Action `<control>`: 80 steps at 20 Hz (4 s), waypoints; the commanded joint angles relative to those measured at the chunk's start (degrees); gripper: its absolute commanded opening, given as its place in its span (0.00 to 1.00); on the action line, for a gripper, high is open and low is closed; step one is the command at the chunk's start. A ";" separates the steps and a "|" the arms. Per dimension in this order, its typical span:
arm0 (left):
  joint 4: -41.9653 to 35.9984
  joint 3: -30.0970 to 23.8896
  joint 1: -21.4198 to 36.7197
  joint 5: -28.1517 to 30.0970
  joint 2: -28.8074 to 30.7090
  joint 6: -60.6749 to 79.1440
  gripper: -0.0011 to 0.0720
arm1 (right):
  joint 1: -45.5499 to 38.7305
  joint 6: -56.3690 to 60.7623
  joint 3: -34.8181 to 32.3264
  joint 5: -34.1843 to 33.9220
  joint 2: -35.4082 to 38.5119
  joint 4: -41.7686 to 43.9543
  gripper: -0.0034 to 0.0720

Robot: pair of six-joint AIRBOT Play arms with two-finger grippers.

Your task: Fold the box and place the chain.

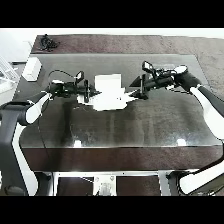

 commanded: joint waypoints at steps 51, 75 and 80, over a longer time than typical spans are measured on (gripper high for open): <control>0.00 0.00 0.07 -0.55 0.00 0.00 0.04 | 6.01 -11.50 6.84 -0.72 -12.39 4.09 0.90; 0.00 0.00 0.07 -0.48 0.00 0.00 0.04 | 6.49 -11.37 11.58 -1.33 -18.45 2.60 0.95; 0.00 0.00 0.07 -0.46 -0.02 0.00 0.04 | 7.06 -11.89 12.04 -1.16 -19.39 2.62 0.95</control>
